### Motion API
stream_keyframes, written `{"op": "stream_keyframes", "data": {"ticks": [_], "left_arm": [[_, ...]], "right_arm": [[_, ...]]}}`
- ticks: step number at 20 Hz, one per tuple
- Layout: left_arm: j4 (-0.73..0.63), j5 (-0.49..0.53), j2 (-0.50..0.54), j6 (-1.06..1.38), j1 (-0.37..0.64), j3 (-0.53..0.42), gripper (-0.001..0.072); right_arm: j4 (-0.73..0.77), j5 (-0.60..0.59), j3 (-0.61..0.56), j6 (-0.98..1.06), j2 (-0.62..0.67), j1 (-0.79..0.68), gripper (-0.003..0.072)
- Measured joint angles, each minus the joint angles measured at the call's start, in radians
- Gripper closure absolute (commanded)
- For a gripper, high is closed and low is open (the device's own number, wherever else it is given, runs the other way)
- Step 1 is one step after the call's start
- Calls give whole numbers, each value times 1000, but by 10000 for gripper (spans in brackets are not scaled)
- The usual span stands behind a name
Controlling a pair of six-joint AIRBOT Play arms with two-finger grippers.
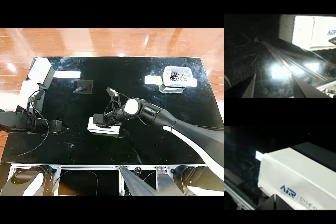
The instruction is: Fold the box and place the chain.
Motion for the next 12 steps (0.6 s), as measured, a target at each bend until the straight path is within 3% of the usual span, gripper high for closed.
{"op": "stream_keyframes", "data": {"ticks": [12], "left_arm": [[-18, -2, 0, 0, 0, 0, 157]], "right_arm": [[-85, -7, 2, 42, -18, 2, 655]]}}
